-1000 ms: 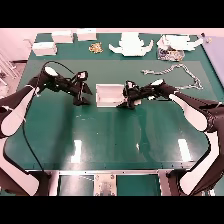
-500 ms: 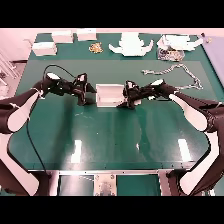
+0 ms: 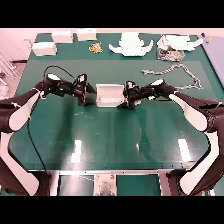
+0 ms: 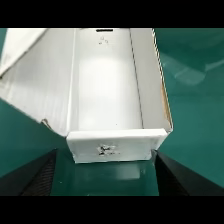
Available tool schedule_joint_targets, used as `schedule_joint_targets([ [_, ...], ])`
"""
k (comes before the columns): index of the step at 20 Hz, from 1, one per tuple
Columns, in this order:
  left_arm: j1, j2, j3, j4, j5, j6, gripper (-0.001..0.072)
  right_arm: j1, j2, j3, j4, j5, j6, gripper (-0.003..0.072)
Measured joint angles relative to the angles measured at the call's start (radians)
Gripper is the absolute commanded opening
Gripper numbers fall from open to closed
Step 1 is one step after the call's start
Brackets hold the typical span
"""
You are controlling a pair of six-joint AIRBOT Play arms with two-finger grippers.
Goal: Fold the box and place the chain.
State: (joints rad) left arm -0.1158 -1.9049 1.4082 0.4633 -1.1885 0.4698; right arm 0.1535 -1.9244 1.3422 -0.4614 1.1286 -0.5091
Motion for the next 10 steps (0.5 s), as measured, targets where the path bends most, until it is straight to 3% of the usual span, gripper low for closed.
schedule_joint_targets([
  [10, 0.000, 0.000, 0.000, 0.023, -0.018, -0.014, 0.0720, 0.000, 0.000, 0.000, 0.001, -0.001, 0.000, 0.0583],
])
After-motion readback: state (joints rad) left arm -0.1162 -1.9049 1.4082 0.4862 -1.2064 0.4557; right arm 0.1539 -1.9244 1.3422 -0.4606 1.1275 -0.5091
